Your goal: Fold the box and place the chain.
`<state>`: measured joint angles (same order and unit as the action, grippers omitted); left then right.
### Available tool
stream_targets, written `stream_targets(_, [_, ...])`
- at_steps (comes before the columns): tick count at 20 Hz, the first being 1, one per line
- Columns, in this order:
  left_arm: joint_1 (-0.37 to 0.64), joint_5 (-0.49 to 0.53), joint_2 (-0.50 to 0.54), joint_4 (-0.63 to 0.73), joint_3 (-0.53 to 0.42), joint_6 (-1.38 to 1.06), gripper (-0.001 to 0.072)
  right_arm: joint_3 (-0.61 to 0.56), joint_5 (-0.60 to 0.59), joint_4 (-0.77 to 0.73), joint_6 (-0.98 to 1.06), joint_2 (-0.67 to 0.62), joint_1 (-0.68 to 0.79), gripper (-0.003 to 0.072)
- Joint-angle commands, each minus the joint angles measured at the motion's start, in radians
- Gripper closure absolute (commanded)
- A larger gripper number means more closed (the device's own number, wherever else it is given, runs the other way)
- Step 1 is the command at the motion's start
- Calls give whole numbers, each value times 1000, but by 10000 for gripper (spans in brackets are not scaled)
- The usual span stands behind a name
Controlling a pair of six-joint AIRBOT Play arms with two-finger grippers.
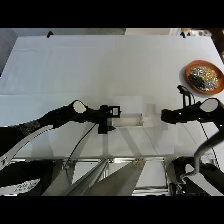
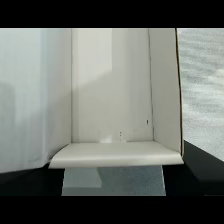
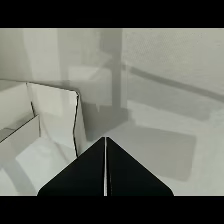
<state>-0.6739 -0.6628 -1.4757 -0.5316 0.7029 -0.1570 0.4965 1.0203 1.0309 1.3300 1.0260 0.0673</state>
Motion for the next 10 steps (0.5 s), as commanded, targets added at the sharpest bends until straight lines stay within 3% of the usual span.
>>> stream_targets(1, [-1, 0, 1, 0, 0, 0, 697, 0, -3, -118, -39, 90, -66, 669])
stream_targets(6, [-1, 0, 1, 0, 0, 0, 697, 0, -5, -275, -128, 104, -77, 668])
stream_targets(7, [-1, 0, 1, 0, 0, 0, 697, 1, 2, -285, -134, 104, -76, 648])
stream_targets(8, [-1, 0, 1, 0, 0, 0, 697, 2, 1, -293, -134, 102, -76, 568])
stream_targets(10, [-1, 0, 1, 0, 0, 0, 697, 2, 10, -306, -134, 100, -76, 516])
